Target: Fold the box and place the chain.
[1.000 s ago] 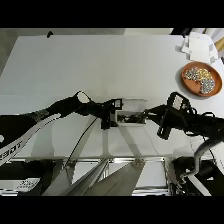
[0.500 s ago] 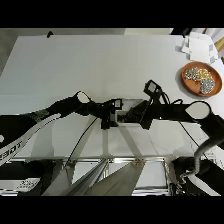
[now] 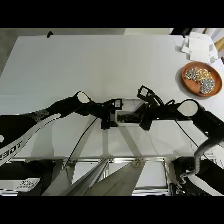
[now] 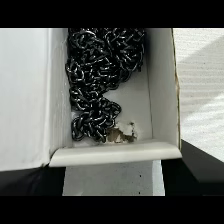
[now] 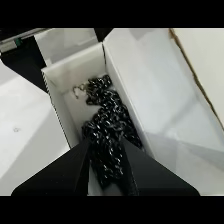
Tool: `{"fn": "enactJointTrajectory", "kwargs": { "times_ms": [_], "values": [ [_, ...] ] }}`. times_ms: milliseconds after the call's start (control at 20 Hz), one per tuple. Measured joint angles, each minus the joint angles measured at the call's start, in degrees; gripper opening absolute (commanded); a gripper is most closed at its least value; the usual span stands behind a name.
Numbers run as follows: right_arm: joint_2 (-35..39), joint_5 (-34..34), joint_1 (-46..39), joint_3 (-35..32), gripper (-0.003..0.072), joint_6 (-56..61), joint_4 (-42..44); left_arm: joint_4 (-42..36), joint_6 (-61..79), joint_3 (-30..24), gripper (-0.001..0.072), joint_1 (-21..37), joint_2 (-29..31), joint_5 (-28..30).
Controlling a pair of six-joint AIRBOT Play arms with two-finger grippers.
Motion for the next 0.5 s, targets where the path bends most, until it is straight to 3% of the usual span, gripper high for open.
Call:
{"fn": "enactJointTrajectory", "kwargs": {
  "times_ms": [100, 300, 400, 500],
  "values": [
    [3.2, 2.1, -2.8, 0.0, 0.0174, 0.0, -3.0, 0.0, 0.0, 0.0, 0.0008, 0.0, 0.0, 0.0],
    [7.0, 7.8, -9.0, -0.3, 0.0180, -1.3, -13.3, 0.0, 0.0, 0.0, 0.0008, 0.0, 0.0, 0.0],
    [6.9, 8.5, -10.5, -1.5, 0.0292, -2.3, -16.4, 0.0, 0.0, 0.0, 0.0008, 0.0, 0.0, 0.0],
    [5.8, 7.1, -11.3, -3.5, 0.0291, -3.2, -17.6, 0.0, 0.0, 0.0, 0.0008, 0.0, 0.0, 0.0]
  ]
}}
